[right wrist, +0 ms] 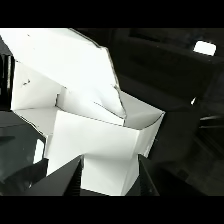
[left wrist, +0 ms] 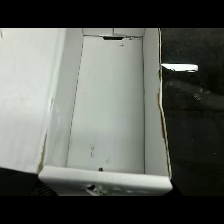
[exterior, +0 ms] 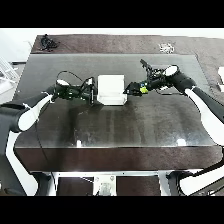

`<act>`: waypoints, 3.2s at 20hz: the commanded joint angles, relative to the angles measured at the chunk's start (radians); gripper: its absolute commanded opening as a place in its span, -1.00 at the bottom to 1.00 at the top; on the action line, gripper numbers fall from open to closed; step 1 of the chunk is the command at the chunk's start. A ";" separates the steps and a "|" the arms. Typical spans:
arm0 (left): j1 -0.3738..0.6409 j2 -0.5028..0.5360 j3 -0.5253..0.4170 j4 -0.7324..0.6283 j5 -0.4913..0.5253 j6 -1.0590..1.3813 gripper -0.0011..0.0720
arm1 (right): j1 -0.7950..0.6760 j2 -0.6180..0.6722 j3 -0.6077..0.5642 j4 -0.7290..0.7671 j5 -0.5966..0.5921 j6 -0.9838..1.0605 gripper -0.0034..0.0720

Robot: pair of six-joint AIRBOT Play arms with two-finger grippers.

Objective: Fold the box and place the chain.

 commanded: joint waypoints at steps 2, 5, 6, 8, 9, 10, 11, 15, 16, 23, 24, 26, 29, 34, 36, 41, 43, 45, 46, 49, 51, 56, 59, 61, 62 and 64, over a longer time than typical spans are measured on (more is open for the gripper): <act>0.001 0.001 0.000 0.000 0.000 0.000 0.51 | 0.005 0.000 0.002 -0.001 -0.004 0.038 0.21; 0.001 0.001 0.000 0.000 0.001 0.000 0.51 | 0.019 0.000 0.002 -0.001 -0.003 0.039 0.20; 0.001 0.001 0.000 0.000 0.001 0.000 0.51 | 0.027 0.000 0.004 -0.001 -0.004 0.045 0.20; 0.001 0.001 0.000 0.000 0.000 0.000 0.51 | 0.048 0.000 0.022 -0.055 -0.004 0.072 0.18; 0.001 0.000 0.000 0.000 -0.001 0.000 0.51 | 0.059 0.000 0.036 -0.106 -0.004 0.101 0.08; 0.001 0.000 0.000 0.000 0.000 0.000 0.51 | 0.068 0.000 0.050 -0.142 -0.004 0.124 0.08; 0.001 0.001 0.000 0.000 0.000 0.000 0.51 | 0.073 0.000 0.064 -0.167 -0.003 0.136 0.09; 0.001 0.001 0.000 0.000 0.000 0.000 0.51 | 0.077 0.000 0.095 -0.219 -0.003 0.194 0.09; 0.001 0.001 0.000 0.000 0.000 0.000 0.51 | 0.078 0.000 0.095 -0.219 -0.003 0.194 0.09; 0.001 0.001 0.000 0.000 0.000 0.000 0.51 | 0.078 -0.001 0.095 -0.229 -0.004 0.235 0.09; 0.001 0.001 0.000 0.000 0.000 0.000 0.51 | 0.078 -0.001 0.095 -0.229 -0.004 0.236 0.09; 0.001 0.001 0.000 0.000 0.000 0.000 0.51 | 0.083 -0.003 0.095 -0.229 -0.004 0.243 0.10; 0.001 0.001 0.000 0.000 0.000 0.000 0.51 | 0.101 -0.026 0.095 -0.226 -0.004 0.247 0.13; 0.001 0.000 0.000 0.000 0.000 0.000 0.51 | 0.124 -0.029 0.097 -0.237 -0.021 0.254 0.15; 0.001 0.001 0.000 0.000 0.000 0.000 0.51 | 0.135 -0.029 0.097 -0.261 -0.023 0.275 0.15; 0.001 0.001 0.000 0.000 0.000 0.000 0.51 | 0.157 -0.030 0.110 -0.408 -0.040 0.395 0.15; 0.001 0.001 0.000 0.000 0.000 0.000 0.51 | 0.171 -0.030 0.122 -0.447 -0.046 0.431 0.15; 0.001 0.000 0.000 0.000 0.000 0.000 0.51 | 0.187 -0.031 0.136 -0.489 -0.054 0.460 0.14; 0.001 0.000 0.000 0.000 0.000 0.000 0.51 | 0.196 -0.034 0.145 -0.494 -0.054 0.464 0.14; 0.001 0.001 0.000 0.000 0.000 0.000 0.51 | 0.225 -0.044 0.168 -0.524 -0.051 0.526 0.14; 0.001 0.000 0.000 0.000 0.000 0.000 0.51 | 0.252 -0.048 0.180 -0.577 -0.045 0.572 0.14; 0.001 0.000 0.000 0.000 0.000 0.000 0.51 | 0.289 -0.062 0.185 -0.655 -0.030 0.666 0.14; 0.001 0.001 0.000 0.000 0.000 0.000 0.51 | 0.303 -0.072 0.190 -0.693 -0.026 0.707 0.14; 0.001 0.000 0.000 0.000 0.000 0.000 0.51 | 0.311 -0.073 0.192 -0.737 -0.018 0.740 0.11; 0.001 0.001 0.000 0.000 0.000 0.000 0.51 | 0.314 -0.074 0.196 -0.768 -0.004 0.761 0.09; 0.001 0.001 0.000 0.000 0.000 0.000 0.51 | 0.317 -0.079 0.211 -0.820 0.035 0.822 0.08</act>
